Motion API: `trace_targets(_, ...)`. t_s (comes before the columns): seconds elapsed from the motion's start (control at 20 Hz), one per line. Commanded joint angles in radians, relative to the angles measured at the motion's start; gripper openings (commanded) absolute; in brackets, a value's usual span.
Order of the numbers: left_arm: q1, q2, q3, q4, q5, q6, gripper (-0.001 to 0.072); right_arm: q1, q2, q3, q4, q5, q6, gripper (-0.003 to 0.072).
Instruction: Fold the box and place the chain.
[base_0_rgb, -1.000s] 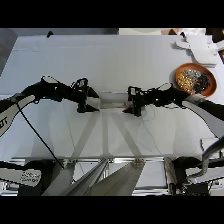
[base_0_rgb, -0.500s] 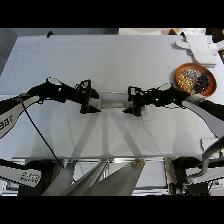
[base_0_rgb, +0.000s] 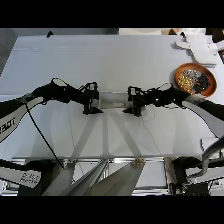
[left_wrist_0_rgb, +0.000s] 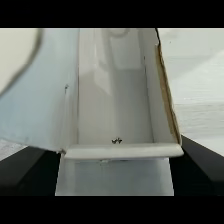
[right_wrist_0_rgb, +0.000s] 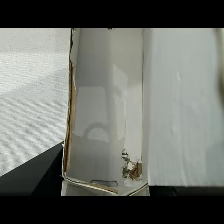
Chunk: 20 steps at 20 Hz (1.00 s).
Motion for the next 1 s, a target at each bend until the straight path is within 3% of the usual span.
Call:
trace_targets(0.0, -0.018, 0.002, 0.001, 0.024, 0.037, -0.023, 0.0700, 0.000, 0.000, 0.001, 0.000, 0.000, 0.000, 0.0359)
trace_targets(0.3, -0.033, 0.003, 0.001, 0.056, 0.038, -0.022, 0.0694, 0.000, 0.000, 0.001, 0.000, 0.000, 0.000, 0.0359)
trace_targets(0.35, -0.033, 0.003, 0.001, 0.056, 0.038, -0.022, 0.0619, 0.000, 0.000, 0.001, 0.000, 0.000, 0.000, 0.0359)
trace_targets(0.45, -0.033, 0.003, 0.001, 0.056, 0.038, -0.022, 0.0360, 0.000, 0.000, 0.001, 0.000, 0.000, 0.000, 0.0359)
trace_targets(0.5, -0.033, 0.003, 0.001, 0.056, 0.038, -0.022, 0.0274, 0.000, 0.000, 0.001, 0.000, 0.000, 0.000, 0.0359)
trace_targets(0.95, -0.033, 0.004, 0.001, 0.056, 0.037, -0.022, 0.0278, 0.000, 0.000, 0.001, 0.000, 0.000, 0.000, 0.0359)
